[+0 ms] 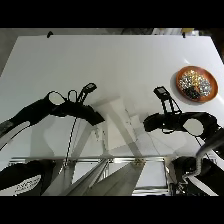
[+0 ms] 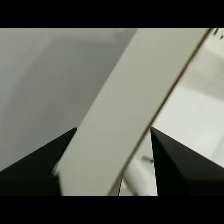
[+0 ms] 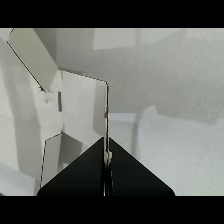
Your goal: Fold the box and place the chain.
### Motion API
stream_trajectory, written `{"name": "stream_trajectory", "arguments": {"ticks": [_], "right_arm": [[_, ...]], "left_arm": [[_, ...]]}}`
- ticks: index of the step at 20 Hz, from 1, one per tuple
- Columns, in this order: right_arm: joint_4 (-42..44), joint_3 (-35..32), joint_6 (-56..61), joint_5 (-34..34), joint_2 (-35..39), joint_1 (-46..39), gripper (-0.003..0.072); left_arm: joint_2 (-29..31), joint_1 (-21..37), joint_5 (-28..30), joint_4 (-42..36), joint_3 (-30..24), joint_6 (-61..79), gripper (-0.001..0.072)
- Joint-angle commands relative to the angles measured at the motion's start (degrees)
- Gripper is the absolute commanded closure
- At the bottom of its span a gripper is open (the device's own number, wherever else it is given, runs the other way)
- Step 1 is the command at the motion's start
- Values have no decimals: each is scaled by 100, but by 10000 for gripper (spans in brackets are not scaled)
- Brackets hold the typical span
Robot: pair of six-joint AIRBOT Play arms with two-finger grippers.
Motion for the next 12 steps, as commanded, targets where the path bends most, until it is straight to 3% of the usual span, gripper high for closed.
{"name": "stream_trajectory", "arguments": {"ticks": [1, 4, 6, 8, 11, 12], "right_arm": [[0, -2, 0, 63, 4, 7, 670], [0, -2, 0, 90, 4, 7, 670], [2, -2, 0, 90, 4, 7, 670], [2, -2, 0, 92, 4, 7, 670], [28, -2, 0, 87, 4, 7, 670], [28, -2, -2, 79, 4, 7, 670]], "left_arm": [[-254, -133, 129, -951, -2, 1016, 199], [-356, -164, -61, -903, -2, 1187, 247], [-407, -162, -136, -728, -2, 1207, 364], [-402, -160, -138, -503, 0, 1307, 531], [-398, -162, -133, -455, 2, 1722, 704], [-398, -162, -133, -485, 11, 1888, 704]]}}
